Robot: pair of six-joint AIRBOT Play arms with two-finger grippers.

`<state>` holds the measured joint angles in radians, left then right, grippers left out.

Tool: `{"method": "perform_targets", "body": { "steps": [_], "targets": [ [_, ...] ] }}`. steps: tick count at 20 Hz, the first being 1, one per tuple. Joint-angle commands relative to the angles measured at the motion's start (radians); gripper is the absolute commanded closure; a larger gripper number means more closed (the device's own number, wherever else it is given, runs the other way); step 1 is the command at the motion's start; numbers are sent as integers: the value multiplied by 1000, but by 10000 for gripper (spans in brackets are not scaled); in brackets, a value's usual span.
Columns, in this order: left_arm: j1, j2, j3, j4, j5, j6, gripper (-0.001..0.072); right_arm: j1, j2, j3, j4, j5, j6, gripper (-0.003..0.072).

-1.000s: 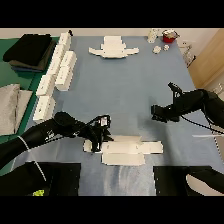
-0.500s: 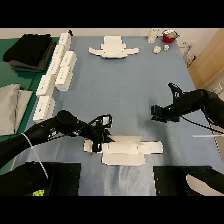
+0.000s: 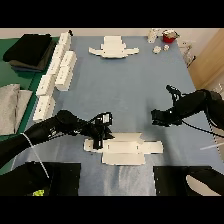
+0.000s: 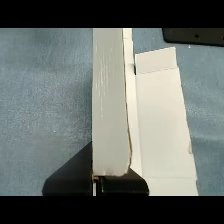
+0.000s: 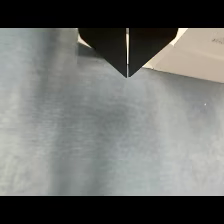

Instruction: Fold the box.

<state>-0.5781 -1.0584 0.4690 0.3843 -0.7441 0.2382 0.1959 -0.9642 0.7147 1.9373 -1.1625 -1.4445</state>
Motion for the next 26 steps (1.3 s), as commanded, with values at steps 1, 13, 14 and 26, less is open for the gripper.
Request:
{"method": "perform_targets", "body": {
  "steps": [1,13,14,26],
  "targets": [
    [0,-1,0,1,1,0,696,37,66,0,-49,-43,32,683],
    [-2,-1,0,-2,2,-1,696,423,293,-158,-92,-75,186,684],
    [-2,-1,0,-2,2,0,696,485,325,-168,-118,-77,226,684],
    [-2,-1,0,-2,3,0,696,1326,254,-216,-541,58,382,-31]
  ]
}}
